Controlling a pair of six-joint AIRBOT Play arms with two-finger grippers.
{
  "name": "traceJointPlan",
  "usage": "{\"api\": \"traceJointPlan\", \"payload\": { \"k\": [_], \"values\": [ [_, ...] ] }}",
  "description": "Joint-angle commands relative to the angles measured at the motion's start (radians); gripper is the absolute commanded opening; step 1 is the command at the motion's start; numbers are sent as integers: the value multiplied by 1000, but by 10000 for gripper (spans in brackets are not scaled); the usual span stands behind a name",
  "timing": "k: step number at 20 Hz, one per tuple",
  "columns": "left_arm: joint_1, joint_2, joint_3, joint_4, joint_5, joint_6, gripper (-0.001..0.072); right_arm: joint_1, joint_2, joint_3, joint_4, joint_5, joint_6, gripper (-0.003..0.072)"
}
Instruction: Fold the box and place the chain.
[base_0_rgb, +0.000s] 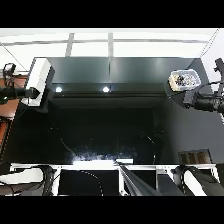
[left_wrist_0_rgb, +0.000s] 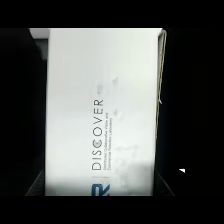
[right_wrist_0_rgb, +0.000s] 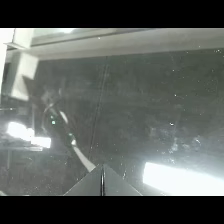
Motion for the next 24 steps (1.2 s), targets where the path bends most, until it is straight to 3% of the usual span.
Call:
{"api": "traceJointPlan", "payload": {
  "k": [1, 9, 10, 11, 12, 15, 17, 20, 21, 22, 23, 24],
  "values": [
    [-35, -97, 88, 0, 23, -66, 289, 1, 1, 1, -8, 7, 15, 9],
    [-31, -106, 134, 131, -33, -138, 292, 1, 1, 1, -7, 17, 20, 9],
    [-31, -104, 134, 135, -27, -138, 339, 1, 1, 1, -7, 21, 20, 9],
    [-30, -99, 134, 155, -21, -138, 615, 1, 1, 1, -8, 28, 20, 9],
    [-29, -90, 134, 170, -19, -144, 707, 1, 1, 1, -7, 32, 20, 10],
    [-32, -9, 134, 196, -60, -161, 708, 1, 1, 4, 9, 28, 13, 9],
    [-30, 100, 137, 272, -73, -182, 708, 29, 7, 56, -4, 35, 1, 9],
    [-39, 288, 136, 254, -100, -322, 704, 122, 27, 166, -140, 16, 3, 8],
    [-52, 350, 134, 211, -133, -322, 642, 150, 39, 181, -203, -14, 11, 8],
    [-69, 402, 132, 164, -174, -321, 375, 175, 62, 179, -272, -63, 12, 8],
    [-93, 455, 129, 129, -238, -320, 34, 198, 91, 166, -341, -113, 12, 8],
    [-125, 504, 112, 108, -269, -317, 26, 224, 133, 136, -388, -184, -13, 8]
  ]
}}
